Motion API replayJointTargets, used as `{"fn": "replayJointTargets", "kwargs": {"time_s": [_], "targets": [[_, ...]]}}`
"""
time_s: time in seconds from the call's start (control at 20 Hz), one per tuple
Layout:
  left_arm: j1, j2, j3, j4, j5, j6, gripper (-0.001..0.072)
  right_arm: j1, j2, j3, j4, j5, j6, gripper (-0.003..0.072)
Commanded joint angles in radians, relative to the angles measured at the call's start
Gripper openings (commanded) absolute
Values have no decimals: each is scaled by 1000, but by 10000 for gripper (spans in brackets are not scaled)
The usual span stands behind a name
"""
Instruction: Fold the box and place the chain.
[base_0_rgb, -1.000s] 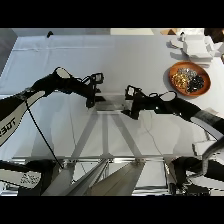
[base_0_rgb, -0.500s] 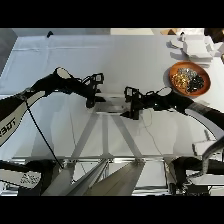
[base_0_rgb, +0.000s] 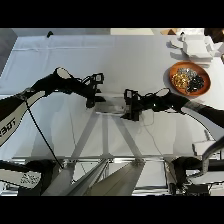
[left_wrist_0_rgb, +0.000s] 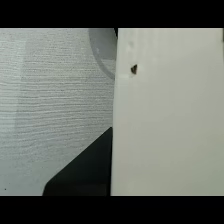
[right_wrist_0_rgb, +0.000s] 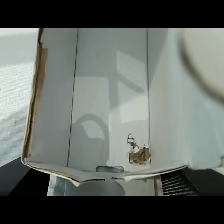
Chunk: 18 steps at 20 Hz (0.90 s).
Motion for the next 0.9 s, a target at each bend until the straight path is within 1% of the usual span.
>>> {"fn": "replayJointTargets", "kwargs": {"time_s": [0.0, 0.2, 0.4, 0.55, 0.75, 0.85], "targets": [[0, 0, 0, 0, 0, 0, 11, 0, -3, 1, 2, 2, -3, 695], [0, 0, 0, 0, 0, 0, 11, 0, -3, 1, 19, 2, -8, 695], [0, 0, 0, 0, 0, 0, 11, 0, -3, 1, 154, 13, -75, 695], [0, 0, 0, 0, 0, 0, 11, 0, -3, 1, 138, 11, -73, 695], [0, 0, 0, 0, 0, 0, 11, 0, -3, 1, 55, 13, -74, 695], [0, 0, 0, 0, 0, 0, 11, 0, -3, 1, 46, 13, -74, 695]]}}
